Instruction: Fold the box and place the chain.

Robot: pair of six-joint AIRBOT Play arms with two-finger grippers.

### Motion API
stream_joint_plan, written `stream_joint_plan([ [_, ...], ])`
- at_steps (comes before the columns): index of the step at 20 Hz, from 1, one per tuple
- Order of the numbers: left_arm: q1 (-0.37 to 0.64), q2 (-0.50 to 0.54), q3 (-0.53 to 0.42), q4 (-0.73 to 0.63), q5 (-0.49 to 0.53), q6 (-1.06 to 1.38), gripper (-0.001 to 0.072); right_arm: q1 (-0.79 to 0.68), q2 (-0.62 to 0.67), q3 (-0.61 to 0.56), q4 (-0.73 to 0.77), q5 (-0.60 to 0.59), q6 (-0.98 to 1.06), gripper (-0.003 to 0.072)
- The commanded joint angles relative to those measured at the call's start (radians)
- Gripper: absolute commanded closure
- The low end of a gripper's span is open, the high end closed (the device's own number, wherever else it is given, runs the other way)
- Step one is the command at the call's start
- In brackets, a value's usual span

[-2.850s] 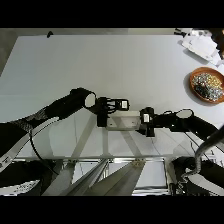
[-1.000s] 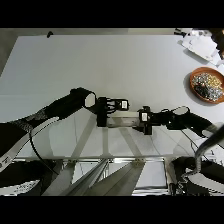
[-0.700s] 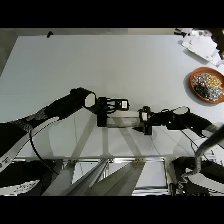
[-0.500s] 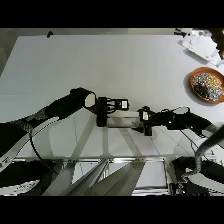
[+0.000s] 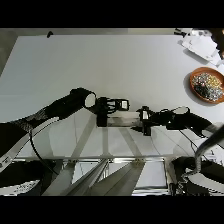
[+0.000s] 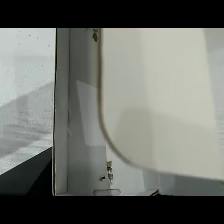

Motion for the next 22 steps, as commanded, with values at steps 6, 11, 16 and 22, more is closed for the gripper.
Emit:
stream_joint_plan([
  [6,0.0,0.0,0.0,0.001,0.0,0.0,0.0697,-0.001,0.0,0.0,-0.048,-0.086,0.033,0.0251],
  [11,0.0,0.0,0.0,0.002,0.0,0.0,0.0697,-0.001,0.0,0.0,-0.048,-0.089,0.052,0.0292],
  [16,0.0,0.0,0.0,0.001,0.0,0.0,0.0697,-0.001,0.0,0.0,-0.049,-0.108,0.052,0.0293],
  [22,0.0,0.0,0.0,0.001,0.0,0.0,0.0697,-0.001,0.0,0.0,-0.049,-0.114,0.051,0.0292],
])
